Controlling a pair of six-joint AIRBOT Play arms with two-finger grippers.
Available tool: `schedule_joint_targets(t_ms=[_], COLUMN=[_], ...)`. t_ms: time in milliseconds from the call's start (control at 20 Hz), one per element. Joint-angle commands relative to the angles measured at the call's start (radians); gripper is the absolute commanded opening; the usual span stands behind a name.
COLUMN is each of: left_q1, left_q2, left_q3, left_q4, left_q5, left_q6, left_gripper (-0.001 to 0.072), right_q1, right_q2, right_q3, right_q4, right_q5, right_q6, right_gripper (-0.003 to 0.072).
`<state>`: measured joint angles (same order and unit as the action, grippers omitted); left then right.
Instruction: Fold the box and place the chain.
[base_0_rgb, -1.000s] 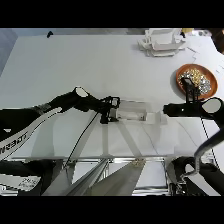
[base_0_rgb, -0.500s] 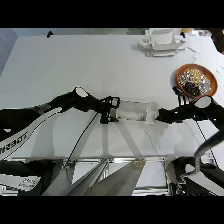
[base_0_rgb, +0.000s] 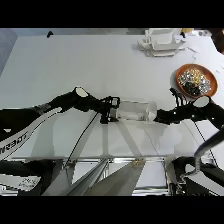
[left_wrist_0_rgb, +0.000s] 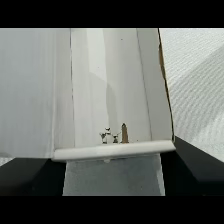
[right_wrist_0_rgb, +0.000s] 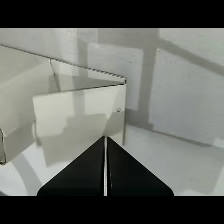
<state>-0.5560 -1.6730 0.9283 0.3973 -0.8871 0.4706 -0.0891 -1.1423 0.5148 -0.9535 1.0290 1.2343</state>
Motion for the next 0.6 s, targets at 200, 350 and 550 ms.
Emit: schedule_joint_targets(t_ms=[200,350,550], left_q1=[0.001,0.001,0.001], left_q2=[0.0,0.0,0.0], left_q3=[0.0,0.0,0.0], left_q4=[0.0,0.0,0.0], left_q5=[0.0,0.0,0.001], left_q6=[0.0,0.0,0.0], left_gripper=[0.0206,0.0206,0.0206], right_q1=[0.0,0.0,0.0], right_q2=[0.041,0.01,-0.039], right_q3=[0.0,-0.001,-0.003], right_q4=[-0.141,-0.092,0.023], right_q5=[-0.058,-0.078,-0.104], right_q6=[0.087,0.085,0.039], right_gripper=[0.0015,0.0015,0.0015])
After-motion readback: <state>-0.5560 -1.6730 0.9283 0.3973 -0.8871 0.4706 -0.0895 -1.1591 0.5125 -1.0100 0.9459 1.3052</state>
